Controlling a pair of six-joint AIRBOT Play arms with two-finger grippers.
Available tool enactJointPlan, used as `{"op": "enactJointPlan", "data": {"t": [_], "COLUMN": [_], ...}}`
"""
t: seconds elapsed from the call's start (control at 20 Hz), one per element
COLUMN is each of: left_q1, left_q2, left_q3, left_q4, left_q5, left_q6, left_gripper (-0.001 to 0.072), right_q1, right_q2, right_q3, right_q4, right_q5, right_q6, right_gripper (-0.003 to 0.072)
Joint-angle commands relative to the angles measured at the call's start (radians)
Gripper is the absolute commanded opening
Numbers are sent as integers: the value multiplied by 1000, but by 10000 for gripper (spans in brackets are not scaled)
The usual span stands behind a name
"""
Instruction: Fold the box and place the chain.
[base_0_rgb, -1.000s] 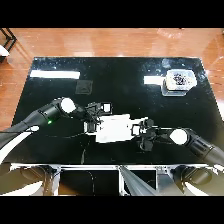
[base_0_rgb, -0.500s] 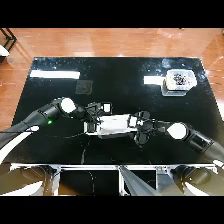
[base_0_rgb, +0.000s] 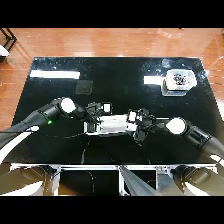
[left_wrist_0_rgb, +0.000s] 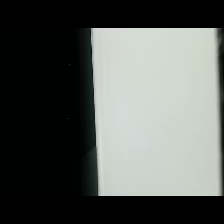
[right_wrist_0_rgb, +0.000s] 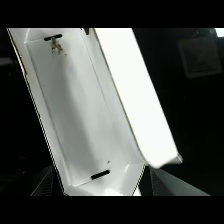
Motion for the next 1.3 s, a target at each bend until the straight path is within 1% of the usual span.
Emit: {"op": "enactJointPlan", "data": {"t": [0.0, 0.1, 0.25, 0.45, 0.7, 0.9, 1.1, 1.2, 1.25], "left_q1": [-1, -1, -1, -1, -1, -1, -1, -1, -1], "left_q2": [-1, -1, -1, -1, -1, -1, -1, -1, -1], "left_q3": [-1, -1, -1, -1, -1, -1, -1, -1, -1], "left_q4": [-5, -4, -4, -4, -5, -4, -4, -4, -4], "left_q5": [1, 0, 0, 1, 0, 1, 0, 0, 0], "left_q6": [0, 0, 0, 0, 0, 0, 0, 0, 0], "left_gripper": [25, 25, 25, 25, 25, 25, 25, 25, 25], "right_q1": [0, -3, -62, -123, -123, -123, -111, -132, -156], "right_q2": [-38, -70, -91, -91, -91, -92, -114, -104, -97], "right_q3": [41, 46, 49, 49, 49, 49, 49, 53, 62], "right_q4": [84, 127, 167, 179, 222, 227, 226, 164, 113], "right_q5": [5, 19, 96, 119, 156, 180, 193, 134, 129], "right_q6": [-104, -145, -147, -146, -153, -247, -271, -240, -201], "right_gripper": [703, 703, 703, 703, 703, 703, 703, 703, 703]}}
